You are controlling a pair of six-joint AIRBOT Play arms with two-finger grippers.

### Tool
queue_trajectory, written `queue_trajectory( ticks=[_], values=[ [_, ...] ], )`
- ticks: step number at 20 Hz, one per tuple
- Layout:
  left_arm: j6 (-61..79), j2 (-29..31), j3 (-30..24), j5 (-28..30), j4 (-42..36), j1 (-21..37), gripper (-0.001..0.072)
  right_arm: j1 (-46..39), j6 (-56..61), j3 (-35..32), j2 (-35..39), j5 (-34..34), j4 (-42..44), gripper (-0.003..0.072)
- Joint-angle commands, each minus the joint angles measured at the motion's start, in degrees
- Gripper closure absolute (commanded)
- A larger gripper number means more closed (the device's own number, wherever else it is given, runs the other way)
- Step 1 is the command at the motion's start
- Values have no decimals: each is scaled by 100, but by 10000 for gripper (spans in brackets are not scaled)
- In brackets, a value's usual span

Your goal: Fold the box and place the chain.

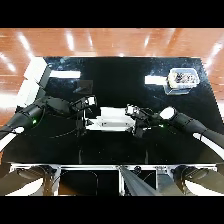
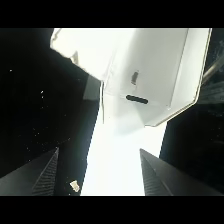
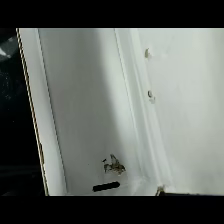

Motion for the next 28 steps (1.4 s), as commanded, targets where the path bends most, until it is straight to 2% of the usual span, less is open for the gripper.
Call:
queue_trajectory(
  ticks=[1, 6, 7, 13, 14, 15, 16, 18, 20, 25, 26, 28],
  values=[
    [0, -31, 0, 90, -48, -98, 103, 2, 2, -4, 0, 0, 0, 157],
    [0, -190, 2, -120, -61, -468, 115, 2, 2, -4, 0, 0, 0, 157],
    [0, -234, 2, -164, -61, -494, 151, 2, 2, -4, 0, 0, 0, 157],
    [0, -496, 2, -175, -365, -514, 152, 2, 2, -4, 0, 0, 0, 156],
    [0, -494, 4, -177, -363, -522, 181, 2, 2, -4, 0, 0, 0, 157],
    [0, -494, 4, -166, -365, -533, 249, 2, 2, -4, 0, 0, 0, 157],
    [0, -494, 4, -160, -365, -533, 272, 2, 2, -4, 0, 0, 0, 156],
    [0, -494, 4, -155, -367, -533, 273, 2, 2, -4, 0, 0, 0, 157],
    [0, -494, 4, -131, -367, -533, 355, 2, 2, -4, 0, 0, 0, 157],
    [0, -494, 4, -142, -623, -570, 362, 2, 2, -4, 0, 0, 0, 157],
    [0, -494, 4, -144, -621, -623, 401, 2, 2, -4, 0, 0, 0, 157],
    [0, -494, 4, -175, -623, -737, 411, 2, 2, -4, 0, 0, 0, 157]
  ],
)
